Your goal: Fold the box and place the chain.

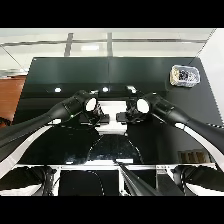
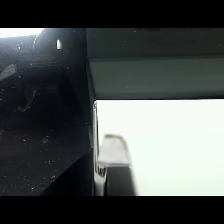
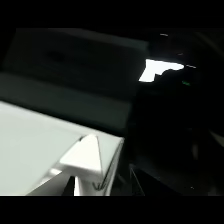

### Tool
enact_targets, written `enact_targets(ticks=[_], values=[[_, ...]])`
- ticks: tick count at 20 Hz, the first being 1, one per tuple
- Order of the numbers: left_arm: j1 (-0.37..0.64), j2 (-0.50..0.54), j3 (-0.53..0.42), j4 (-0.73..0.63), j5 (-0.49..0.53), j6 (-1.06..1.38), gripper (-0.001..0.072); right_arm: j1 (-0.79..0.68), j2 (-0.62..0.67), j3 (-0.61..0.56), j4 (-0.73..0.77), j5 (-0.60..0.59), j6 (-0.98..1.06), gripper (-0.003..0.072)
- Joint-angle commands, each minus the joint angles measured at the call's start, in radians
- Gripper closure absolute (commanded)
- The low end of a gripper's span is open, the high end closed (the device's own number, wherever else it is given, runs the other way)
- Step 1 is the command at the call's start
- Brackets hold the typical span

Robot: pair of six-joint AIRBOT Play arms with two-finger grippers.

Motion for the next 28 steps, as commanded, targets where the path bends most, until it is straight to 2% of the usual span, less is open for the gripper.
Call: enact_targets(ticks=[1,14,15,16,17,18,26,27,28], values=[[0.001,0.000,0.000,0.001,0.000,0.000,0.0680,0.037,-0.033,0.045,-0.150,0.073,0.173,0.0314],[0.001,0.000,0.000,0.001,0.000,0.000,0.0680,0.085,-0.066,0.050,-0.152,0.132,0.228,0.0322],[0.001,0.000,0.000,0.001,0.000,0.000,0.0680,0.085,-0.066,0.050,-0.152,0.134,0.228,0.0367],[0.001,0.000,0.000,0.001,0.000,0.000,0.0680,0.085,-0.066,0.050,-0.151,0.134,0.228,0.0454],[0.001,0.000,0.000,0.001,0.000,0.000,0.0680,0.085,-0.066,0.050,-0.150,0.134,0.229,0.0474],[0.001,0.000,0.000,0.001,0.000,0.000,0.0680,0.085,-0.066,0.050,-0.147,0.131,0.227,0.0663],[0.001,0.000,0.000,0.001,0.001,0.000,0.0680,0.083,-0.067,0.050,-0.122,0.111,0.231,0.0657],[0.001,0.000,0.000,0.001,0.001,0.000,0.0680,0.083,-0.067,0.050,-0.122,0.109,0.231,0.0508],[0.001,0.000,0.000,0.001,0.001,0.000,0.0680,0.083,-0.067,0.050,-0.118,0.108,0.231,0.0420]])
